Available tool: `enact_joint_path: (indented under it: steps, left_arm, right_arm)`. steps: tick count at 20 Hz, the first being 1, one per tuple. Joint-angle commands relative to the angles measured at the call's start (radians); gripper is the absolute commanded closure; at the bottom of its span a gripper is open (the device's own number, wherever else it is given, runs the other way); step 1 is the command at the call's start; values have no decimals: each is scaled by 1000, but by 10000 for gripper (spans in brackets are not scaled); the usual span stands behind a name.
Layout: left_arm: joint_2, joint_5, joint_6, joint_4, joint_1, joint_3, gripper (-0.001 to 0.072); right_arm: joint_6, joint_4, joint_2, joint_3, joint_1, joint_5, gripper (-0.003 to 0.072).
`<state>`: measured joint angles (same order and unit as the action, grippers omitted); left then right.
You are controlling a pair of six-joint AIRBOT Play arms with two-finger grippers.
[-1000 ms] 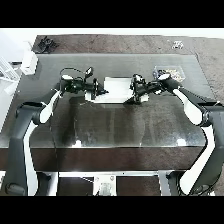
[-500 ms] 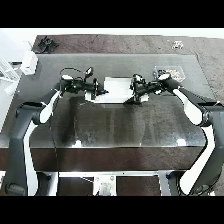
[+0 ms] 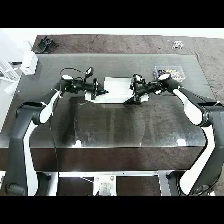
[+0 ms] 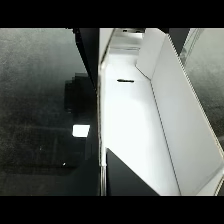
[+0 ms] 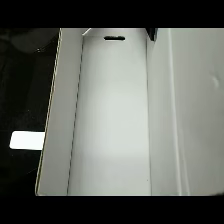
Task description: Fold the box and place the chain.
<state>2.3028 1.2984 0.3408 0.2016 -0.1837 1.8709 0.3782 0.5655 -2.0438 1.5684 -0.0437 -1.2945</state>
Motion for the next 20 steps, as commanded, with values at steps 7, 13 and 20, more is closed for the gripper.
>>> enact_joint_path:
  steps: [7,13,20]
  left_arm:
    - [-1,1,0,0,1,0,684]
    - [-1,0,0,0,1,0,684]
    - [-3,29,0,-32,2,2,684]
  right_arm:
    - [0,0,-1,0,-1,0,56]
    - [0,0,-1,0,-1,0,56]
    - [0,0,-1,0,-1,0,56]
